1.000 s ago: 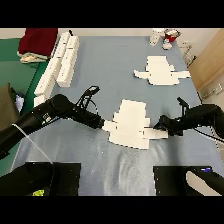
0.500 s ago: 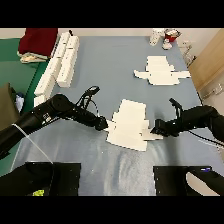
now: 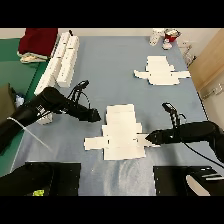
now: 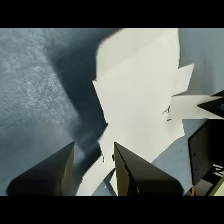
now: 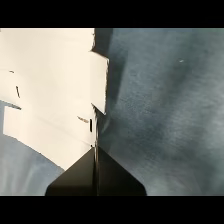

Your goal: Fold the box.

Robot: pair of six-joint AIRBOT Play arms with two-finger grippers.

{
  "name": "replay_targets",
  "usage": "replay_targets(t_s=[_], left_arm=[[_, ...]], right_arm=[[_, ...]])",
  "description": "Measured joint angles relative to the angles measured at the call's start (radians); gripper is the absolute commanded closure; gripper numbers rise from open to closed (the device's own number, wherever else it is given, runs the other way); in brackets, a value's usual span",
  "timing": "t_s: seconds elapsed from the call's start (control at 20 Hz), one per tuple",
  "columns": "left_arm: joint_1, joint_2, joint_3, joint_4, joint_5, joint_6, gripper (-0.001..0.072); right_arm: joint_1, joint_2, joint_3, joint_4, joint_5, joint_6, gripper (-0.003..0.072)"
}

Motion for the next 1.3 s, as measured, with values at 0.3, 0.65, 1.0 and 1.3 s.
replay_targets(t_s=[0.3,0.65,1.0,1.3], left_arm=[[0.066,-0.227,0.076,-0.184,-0.091,0.237,0.0346],[0.036,-0.494,0.280,-0.291,-0.309,0.428,0.0347],[-0.007,-0.573,0.371,-0.300,-0.410,0.517,0.0505],[-0.013,-0.583,0.382,-0.259,-0.460,0.554,0.0696]], right_arm=[[0.027,0.053,-0.032,0.002,0.045,-0.009,0.0684],[0.031,0.054,-0.037,-0.003,0.049,-0.011,0.0685],[0.031,0.031,-0.037,-0.005,0.050,-0.011,0.0684],[0.031,0.017,-0.037,-0.007,0.050,-0.011,0.0684]])
